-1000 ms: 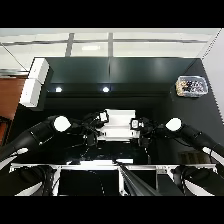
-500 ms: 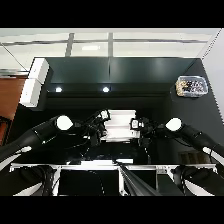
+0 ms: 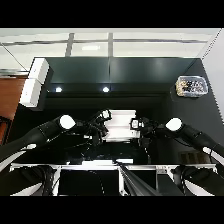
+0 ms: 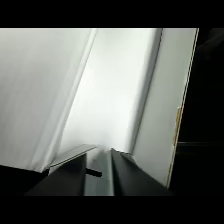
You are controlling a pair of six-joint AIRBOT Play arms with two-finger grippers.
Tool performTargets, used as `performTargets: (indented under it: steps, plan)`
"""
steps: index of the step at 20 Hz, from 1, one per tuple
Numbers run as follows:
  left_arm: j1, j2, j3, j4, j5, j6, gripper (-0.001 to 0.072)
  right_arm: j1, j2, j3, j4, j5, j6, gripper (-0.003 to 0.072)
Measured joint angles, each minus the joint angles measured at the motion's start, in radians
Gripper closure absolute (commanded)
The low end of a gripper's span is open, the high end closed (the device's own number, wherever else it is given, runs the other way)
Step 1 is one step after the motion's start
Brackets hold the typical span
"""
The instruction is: Fold the box and place the chain.
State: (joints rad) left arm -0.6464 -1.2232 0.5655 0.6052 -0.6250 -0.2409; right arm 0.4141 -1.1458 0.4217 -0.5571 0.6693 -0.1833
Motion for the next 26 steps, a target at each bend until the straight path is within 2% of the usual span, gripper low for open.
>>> performTargets:
  steps: [2,3,4,5,6,7,9,10,11,14,17,21,24,26]
  plan:
    - [0.0,-0.003,0.0,-0.004,0.01,0.007,0.0328,0.0,0.0,0.0,0.0,-0.002,0.0,0.0526]
    - [0.0,-0.003,0.0,-0.006,0.012,0.01,0.0383,0.0,0.0,0.0,0.0,-0.002,0.0,0.0526]
    - [0.0,-0.004,0.0,-0.007,0.012,0.011,0.0475,0.0,0.0,0.0,0.0,-0.002,0.0,0.0526]
    - [0.0,-0.005,0.0,-0.008,0.014,0.014,0.0424,0.0,0.0,0.0,0.0,-0.002,0.0,0.0526]
    - [0.0,-0.005,0.0,-0.009,0.012,0.015,0.0324,0.0,0.0,0.0,0.0,-0.002,0.0,0.0525]
    - [0.0,-0.005,0.0,-0.012,0.009,0.016,0.0262,0.0,0.0,0.0,0.0,-0.001,0.0,0.0526]
    - [0.001,-0.005,0.0,-0.013,0.005,0.016,0.0284,0.0,0.0,0.0,0.0,-0.001,0.0,0.0526]
    - [0.003,-0.004,0.003,-0.01,0.003,0.016,0.0497,0.0,0.0,0.0,0.0,-0.001,0.0,0.0525]
    - [0.008,0.0,0.007,-0.005,-0.005,0.011,0.0678,0.0,0.0,0.0,0.0,-0.001,0.0,0.0526]
    - [0.06,0.026,0.03,0.011,-0.055,-0.05,0.0682,0.0,0.0,0.0,0.001,-0.001,0.0,0.0526]
    - [0.169,0.088,0.043,0.056,-0.147,-0.193,0.0682,0.0,0.0,0.0,0.001,-0.001,0.0,0.0526]
    - [0.418,0.168,0.032,0.159,-0.255,-0.539,0.0682,0.0,0.0,0.0,0.001,-0.001,0.0,0.0526]
    - [0.59,0.172,-0.006,0.193,-0.339,-0.777,0.0682,0.0,0.0,0.0,0.001,-0.001,0.0,0.0526]
    - [0.658,0.157,-0.043,0.201,-0.387,-0.867,0.0681,0.0,0.0,0.0,0.001,0.0,0.0,0.0526]
